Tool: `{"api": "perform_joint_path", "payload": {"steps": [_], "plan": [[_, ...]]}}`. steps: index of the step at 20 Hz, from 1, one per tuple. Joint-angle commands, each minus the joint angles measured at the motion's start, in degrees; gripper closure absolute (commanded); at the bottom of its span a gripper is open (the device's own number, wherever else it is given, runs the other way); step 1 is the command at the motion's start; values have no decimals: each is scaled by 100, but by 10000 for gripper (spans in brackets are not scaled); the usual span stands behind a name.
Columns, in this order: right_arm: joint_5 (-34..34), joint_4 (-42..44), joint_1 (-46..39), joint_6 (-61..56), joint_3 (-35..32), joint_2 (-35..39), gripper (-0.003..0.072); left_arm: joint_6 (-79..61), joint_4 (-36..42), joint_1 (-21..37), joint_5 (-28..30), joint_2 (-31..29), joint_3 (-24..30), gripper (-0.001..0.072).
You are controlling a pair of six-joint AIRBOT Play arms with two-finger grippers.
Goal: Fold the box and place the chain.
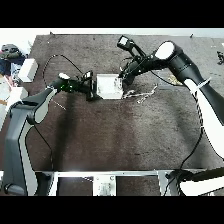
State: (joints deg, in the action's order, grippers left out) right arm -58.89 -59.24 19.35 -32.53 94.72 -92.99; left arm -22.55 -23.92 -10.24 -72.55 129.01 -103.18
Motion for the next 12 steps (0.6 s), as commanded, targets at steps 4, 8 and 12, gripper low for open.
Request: {"api": "perform_joint_path", "payload": {"steps": [4, 8, 12], "plan": [[367, -4, 291, -164, 2, -407, 676, 0, 0, 0, 2, 0, 2, 304], [581, -9, 291, -254, 2, -669, 675, 0, 0, 0, 2, 0, 2, 304], [575, -457, 125, -769, 2, -691, 385, 0, 0, 0, 2, 0, 2, 304]]}}
